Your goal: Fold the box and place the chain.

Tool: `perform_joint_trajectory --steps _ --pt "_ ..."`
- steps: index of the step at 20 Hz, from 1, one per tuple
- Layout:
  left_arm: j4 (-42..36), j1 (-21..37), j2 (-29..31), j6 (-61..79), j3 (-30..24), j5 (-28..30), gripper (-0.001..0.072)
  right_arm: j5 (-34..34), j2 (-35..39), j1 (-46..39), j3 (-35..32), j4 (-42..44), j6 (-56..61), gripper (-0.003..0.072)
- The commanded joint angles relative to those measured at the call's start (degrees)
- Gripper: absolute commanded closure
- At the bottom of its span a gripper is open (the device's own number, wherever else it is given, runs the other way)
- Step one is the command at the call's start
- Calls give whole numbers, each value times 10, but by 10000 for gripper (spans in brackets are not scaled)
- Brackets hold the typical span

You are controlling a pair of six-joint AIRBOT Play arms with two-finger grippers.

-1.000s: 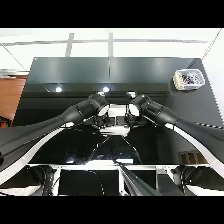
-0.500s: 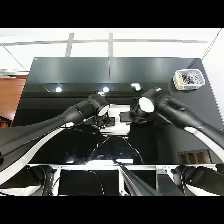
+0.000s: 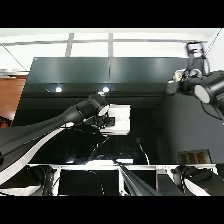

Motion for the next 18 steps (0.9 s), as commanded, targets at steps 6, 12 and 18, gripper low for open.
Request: perform_joint_trajectory --steps 6,12,18 --pt "0 0 0 1 0 -2 681 -52 -286 -261 259 295 45 -26" --pt "0 0 0 1 0 -2 681 126 -464 -303 460 337 136 85" --pt "0 0 0 1 0 -2 681 107 -500 -316 460 361 151 85"
